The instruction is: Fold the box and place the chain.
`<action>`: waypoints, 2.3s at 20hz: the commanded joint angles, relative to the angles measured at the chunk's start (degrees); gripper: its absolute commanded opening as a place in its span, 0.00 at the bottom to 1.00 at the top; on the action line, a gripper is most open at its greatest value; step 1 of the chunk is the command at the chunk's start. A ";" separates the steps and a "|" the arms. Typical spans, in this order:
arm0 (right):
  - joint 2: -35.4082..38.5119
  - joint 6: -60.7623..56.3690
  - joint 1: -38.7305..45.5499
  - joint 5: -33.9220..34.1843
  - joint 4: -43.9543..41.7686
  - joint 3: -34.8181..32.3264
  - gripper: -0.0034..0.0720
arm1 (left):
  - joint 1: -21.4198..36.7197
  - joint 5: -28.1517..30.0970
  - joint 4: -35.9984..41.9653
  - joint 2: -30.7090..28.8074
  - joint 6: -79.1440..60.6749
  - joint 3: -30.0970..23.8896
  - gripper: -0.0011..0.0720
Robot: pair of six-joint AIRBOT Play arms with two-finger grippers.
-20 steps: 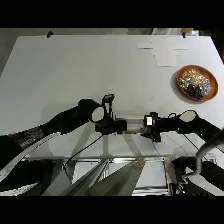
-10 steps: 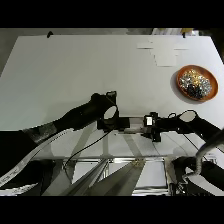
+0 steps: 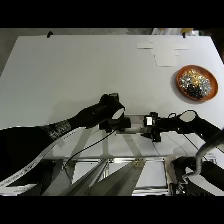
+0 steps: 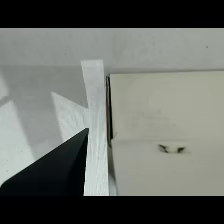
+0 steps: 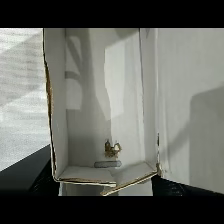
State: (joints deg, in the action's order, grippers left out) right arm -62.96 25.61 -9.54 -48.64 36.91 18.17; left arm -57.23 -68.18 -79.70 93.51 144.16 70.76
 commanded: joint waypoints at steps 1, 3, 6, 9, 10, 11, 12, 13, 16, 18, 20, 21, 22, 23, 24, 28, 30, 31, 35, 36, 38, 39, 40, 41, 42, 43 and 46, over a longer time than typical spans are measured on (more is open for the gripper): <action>-0.02 -0.02 -0.04 -0.02 -0.02 -0.02 0.59 | -0.37 1.77 -1.16 0.31 1.44 0.13 0.47; 0.00 -0.02 -0.04 -0.02 -0.02 -0.02 0.59 | -0.50 2.23 -1.14 0.37 1.42 0.13 0.37; -0.02 -0.02 -0.02 -0.02 -0.02 -0.02 0.59 | -1.09 2.16 -0.66 0.61 1.44 0.13 0.37; 0.00 -0.02 -0.04 -0.02 -0.02 -0.02 0.59 | -1.84 2.16 -0.52 1.20 1.44 0.13 0.37; 0.00 0.00 -0.02 -0.02 -0.02 -0.02 0.59 | -1.95 2.16 -0.46 1.42 1.44 0.13 0.37; 0.00 0.00 -0.02 0.00 -0.02 -0.02 0.59 | -2.08 2.10 -0.52 1.44 1.42 0.13 0.37; -0.02 -0.02 -0.02 0.00 -0.02 -0.02 0.59 | -2.08 1.73 -0.52 1.42 1.42 0.13 0.29; -0.02 -0.02 -0.04 0.00 -0.02 -0.02 0.59 | -2.03 1.38 -0.52 1.42 1.42 0.13 0.23; 0.00 0.00 -0.04 0.00 -0.02 -0.02 0.59 | -2.05 0.63 -0.74 1.42 1.44 0.13 0.18; 0.00 0.00 -0.04 0.00 -0.02 -0.02 0.59 | -2.08 0.66 -0.72 1.42 1.49 0.13 0.02; 0.00 -0.02 -0.04 0.00 -0.02 -0.02 0.59 | -2.08 0.63 -0.74 1.42 1.62 0.13 0.02; -0.02 -0.02 -0.04 0.00 -0.02 -0.02 0.59 | -2.08 0.66 -0.72 1.42 1.62 0.13 0.02; -0.02 0.00 -0.04 0.00 -0.02 -0.02 0.59 | -2.08 0.66 -0.74 1.42 1.60 0.13 0.03; -0.02 0.00 -0.02 0.00 -0.02 -0.02 0.59 | -2.08 0.63 -0.72 1.42 1.60 0.13 0.07; 0.00 0.00 -0.04 0.00 -0.02 -0.02 0.59 | -2.08 0.61 -0.72 1.40 1.60 0.13 0.12; 0.00 -0.02 -0.02 0.00 -0.02 -0.02 0.59 | -1.66 -2.03 -0.87 1.07 1.38 0.15 0.32; -0.02 0.00 -0.02 0.00 0.00 -0.02 0.59 | -1.09 -3.54 -1.14 0.81 1.38 0.17 0.40; 0.00 -0.02 -0.04 0.00 -0.02 -0.02 0.59 | -0.92 -4.02 -1.29 0.72 1.36 0.17 0.40; -0.02 0.00 -0.04 0.00 -0.02 -0.02 0.59 | -0.96 -3.08 -2.97 0.63 1.46 0.17 0.35; -0.02 0.00 -0.02 0.00 -0.02 -0.02 0.59 | -1.05 -2.23 -2.99 0.66 1.46 0.17 0.20; 0.00 -0.02 -0.02 0.00 -0.02 -0.02 0.59 | -1.40 -0.39 -2.58 0.76 1.49 0.17 0.12; 0.00 0.00 -0.02 0.00 -0.02 -0.02 0.59 | -1.55 0.00 -2.34 0.96 1.49 0.17 0.12; 0.00 0.00 -0.02 0.00 0.00 -0.02 0.59 | -1.84 -0.02 -2.27 1.22 1.49 0.17 0.12; 0.00 -0.02 -0.04 -0.02 -0.02 -0.02 0.59 | -2.08 -0.15 -2.27 1.44 1.51 0.17 0.12; 0.00 0.00 -0.04 0.00 0.00 -0.02 0.59 | -2.10 -0.22 -2.23 1.68 1.53 0.17 0.12; 0.00 0.00 -0.02 0.00 0.00 -0.02 0.59 | -2.16 -0.20 -2.14 1.79 1.66 0.17 0.12; 0.00 0.00 -0.02 0.00 -0.02 -0.02 0.59 | -2.27 -0.15 -2.19 1.84 1.86 0.17 0.12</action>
State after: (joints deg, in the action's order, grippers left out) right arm -62.96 25.58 -9.56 -48.66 36.88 18.15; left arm -59.33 -68.82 -82.13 95.18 145.80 70.89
